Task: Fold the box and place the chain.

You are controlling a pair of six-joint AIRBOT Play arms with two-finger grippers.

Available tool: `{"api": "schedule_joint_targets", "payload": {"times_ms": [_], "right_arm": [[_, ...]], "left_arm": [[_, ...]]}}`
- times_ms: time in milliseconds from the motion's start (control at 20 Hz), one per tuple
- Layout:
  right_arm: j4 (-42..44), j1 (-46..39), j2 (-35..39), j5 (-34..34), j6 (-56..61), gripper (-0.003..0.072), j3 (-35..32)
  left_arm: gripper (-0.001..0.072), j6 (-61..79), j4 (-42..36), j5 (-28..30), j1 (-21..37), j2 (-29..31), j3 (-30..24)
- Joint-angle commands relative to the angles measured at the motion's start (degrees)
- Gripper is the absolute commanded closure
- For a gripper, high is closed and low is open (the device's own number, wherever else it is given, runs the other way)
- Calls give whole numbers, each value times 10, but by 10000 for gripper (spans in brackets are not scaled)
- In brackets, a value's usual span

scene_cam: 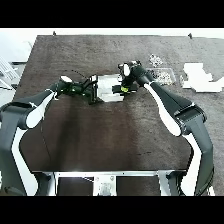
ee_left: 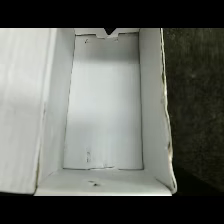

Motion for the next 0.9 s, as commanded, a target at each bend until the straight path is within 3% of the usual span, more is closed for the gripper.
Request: {"api": "schedule_joint_targets", "payload": {"times_ms": [0, 100, 150, 200, 300, 400, 450, 850], "right_arm": [[2, 3, 0, 1, -1, 678, 2], [1, 5, 0, 1, -1, 673, 2], [2, 5, 0, 1, -1, 536, 3], [2, 5, 1, 1, -1, 490, 3], [2, 3, 5, 1, -1, 483, 4], [3, 3, 10, 1, -1, 298, 7], [3, 3, 14, 0, -1, 264, 8], [14, 3, 72, 12, -55, 257, 8]], "left_arm": [[298, 3, 3, 0, 0, 0, 0], [298, 3, 3, 0, 0, 0, 0], [298, 3, 3, 0, 0, 0, 0], [298, 3, 3, 0, 0, 0, 0], [298, 3, 3, 0, 0, 0, 0], [298, 3, 3, 0, 0, 0, 0], [298, 3, 3, 0, 0, 0, 0], [298, 3, 3, 0, 0, 0, 0]]}}
